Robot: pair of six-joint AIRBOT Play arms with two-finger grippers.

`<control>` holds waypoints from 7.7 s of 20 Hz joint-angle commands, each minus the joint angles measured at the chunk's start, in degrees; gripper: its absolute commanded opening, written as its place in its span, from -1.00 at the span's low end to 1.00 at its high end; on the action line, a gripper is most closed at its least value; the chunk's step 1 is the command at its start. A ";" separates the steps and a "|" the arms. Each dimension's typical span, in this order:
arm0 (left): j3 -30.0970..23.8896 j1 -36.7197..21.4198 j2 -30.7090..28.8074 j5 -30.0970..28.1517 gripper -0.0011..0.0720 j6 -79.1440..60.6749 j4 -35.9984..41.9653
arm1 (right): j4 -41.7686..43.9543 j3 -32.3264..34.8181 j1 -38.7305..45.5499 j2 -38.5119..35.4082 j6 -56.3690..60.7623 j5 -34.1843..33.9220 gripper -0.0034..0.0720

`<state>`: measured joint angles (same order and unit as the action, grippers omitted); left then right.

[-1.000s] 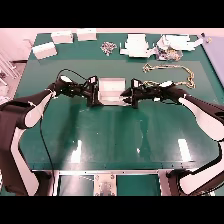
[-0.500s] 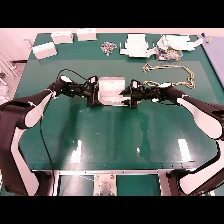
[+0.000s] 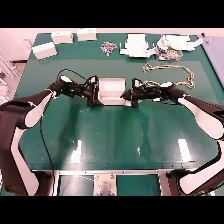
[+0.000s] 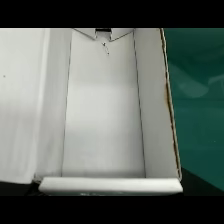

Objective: Fold the box and place the chain.

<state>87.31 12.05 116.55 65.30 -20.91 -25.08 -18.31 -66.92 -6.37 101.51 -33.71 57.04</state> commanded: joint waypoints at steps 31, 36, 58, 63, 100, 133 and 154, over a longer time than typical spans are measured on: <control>0.02 -0.02 -0.02 0.09 0.75 -0.15 -0.13 | -16.96 2.19 5.79 -2.99 87.62 2.29 -0.89; 0.02 -0.02 -0.02 0.09 0.75 -0.15 -0.11 | -14.95 -3.23 1.20 -3.02 87.78 3.08 -0.89; 0.02 -0.02 -0.02 0.09 0.75 -0.15 -0.11 | -17.79 -7.30 -0.39 -3.30 92.06 4.66 -0.19; 0.02 -0.02 -0.02 0.04 0.75 -0.15 -0.13 | -20.87 -7.63 -2.43 -3.30 94.86 3.82 -0.18; 0.02 -0.02 -0.02 0.09 0.75 -0.15 -0.11 | -61.70 -17.31 -16.98 -3.28 135.56 0.17 0.17; 0.02 -0.02 -0.02 0.09 0.75 -0.15 -0.11 | -69.68 -23.12 -20.02 0.83 146.09 8.07 0.03; 0.02 -0.02 -0.02 0.09 0.75 -0.15 -0.11 | -70.34 -32.92 -21.77 7.61 147.53 15.67 -0.67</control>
<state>87.31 11.94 116.53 65.39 -21.02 -25.17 -88.79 -98.43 -27.55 108.97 113.93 72.84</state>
